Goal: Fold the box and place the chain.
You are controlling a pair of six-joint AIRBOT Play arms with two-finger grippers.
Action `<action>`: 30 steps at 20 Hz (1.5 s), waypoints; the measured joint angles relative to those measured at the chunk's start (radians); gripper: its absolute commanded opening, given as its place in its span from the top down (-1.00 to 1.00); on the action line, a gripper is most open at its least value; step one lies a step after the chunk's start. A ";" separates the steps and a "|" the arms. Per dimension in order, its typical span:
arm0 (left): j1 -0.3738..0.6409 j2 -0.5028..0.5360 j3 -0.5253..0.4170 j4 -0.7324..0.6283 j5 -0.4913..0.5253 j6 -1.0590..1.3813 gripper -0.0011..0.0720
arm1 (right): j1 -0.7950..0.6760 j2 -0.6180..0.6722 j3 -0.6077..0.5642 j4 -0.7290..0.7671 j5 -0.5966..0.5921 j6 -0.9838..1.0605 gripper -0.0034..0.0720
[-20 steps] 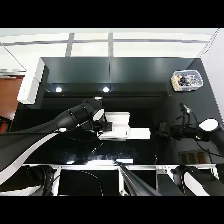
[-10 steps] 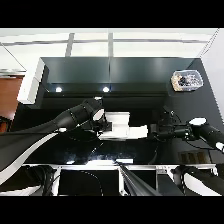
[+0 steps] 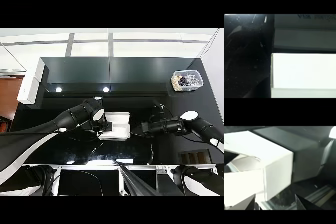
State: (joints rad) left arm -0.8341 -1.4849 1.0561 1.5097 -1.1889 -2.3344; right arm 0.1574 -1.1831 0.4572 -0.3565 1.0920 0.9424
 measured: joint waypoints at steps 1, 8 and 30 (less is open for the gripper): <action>0.000 0.000 0.000 0.000 0.000 0.000 0.90 | 0.029 0.000 0.013 -0.008 -0.026 0.016 -0.64; 0.000 0.000 0.000 0.003 0.001 0.001 0.90 | 0.269 -0.002 0.135 -0.265 -0.254 0.352 -0.64; 0.000 0.000 0.000 0.005 -0.005 0.007 0.90 | 0.632 -0.236 0.555 -1.006 -0.014 1.353 0.08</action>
State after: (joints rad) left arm -0.8341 -1.4849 1.0561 1.5150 -1.1934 -2.3276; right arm 0.7895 -1.4189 1.0122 -1.3621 1.0775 2.2951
